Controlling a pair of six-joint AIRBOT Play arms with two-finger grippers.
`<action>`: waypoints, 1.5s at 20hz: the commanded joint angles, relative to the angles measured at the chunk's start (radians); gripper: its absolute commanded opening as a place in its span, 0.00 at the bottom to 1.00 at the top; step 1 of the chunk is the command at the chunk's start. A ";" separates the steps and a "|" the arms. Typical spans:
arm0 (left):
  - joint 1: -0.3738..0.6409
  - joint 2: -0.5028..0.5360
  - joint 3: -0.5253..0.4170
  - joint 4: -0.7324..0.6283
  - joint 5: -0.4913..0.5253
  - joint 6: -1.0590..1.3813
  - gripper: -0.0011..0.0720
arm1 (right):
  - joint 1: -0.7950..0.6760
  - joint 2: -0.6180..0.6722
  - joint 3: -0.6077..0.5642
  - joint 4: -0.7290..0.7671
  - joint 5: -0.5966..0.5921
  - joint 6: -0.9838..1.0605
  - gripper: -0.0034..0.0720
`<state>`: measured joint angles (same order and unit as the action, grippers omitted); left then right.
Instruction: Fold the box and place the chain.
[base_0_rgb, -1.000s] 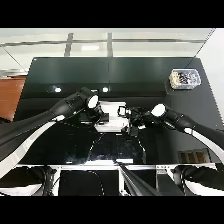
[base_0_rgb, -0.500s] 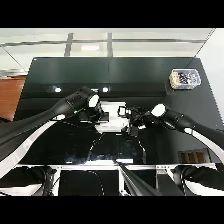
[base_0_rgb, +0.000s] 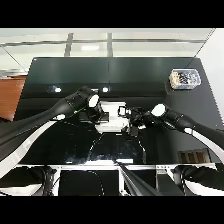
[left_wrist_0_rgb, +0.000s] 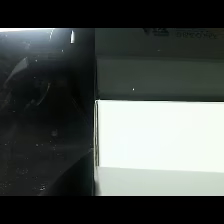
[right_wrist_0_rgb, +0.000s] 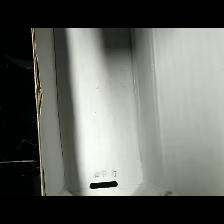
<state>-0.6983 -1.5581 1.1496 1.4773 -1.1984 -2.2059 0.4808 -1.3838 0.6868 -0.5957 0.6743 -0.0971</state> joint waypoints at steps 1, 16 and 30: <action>0.001 -0.001 0.001 -0.001 0.008 0.000 0.05 | -0.001 0.011 0.000 -0.010 0.043 0.001 0.99; 0.001 -0.001 0.001 -0.001 -0.011 0.000 0.05 | -0.030 0.169 0.000 -0.242 0.011 0.084 1.00; 0.001 -0.001 0.001 -0.001 -0.010 0.000 0.05 | -0.030 0.061 0.000 0.140 0.037 0.071 0.35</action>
<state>-0.6983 -1.5585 1.1503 1.4765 -1.2106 -2.2063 0.4511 -1.2953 0.6857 -0.5346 0.7078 -0.0257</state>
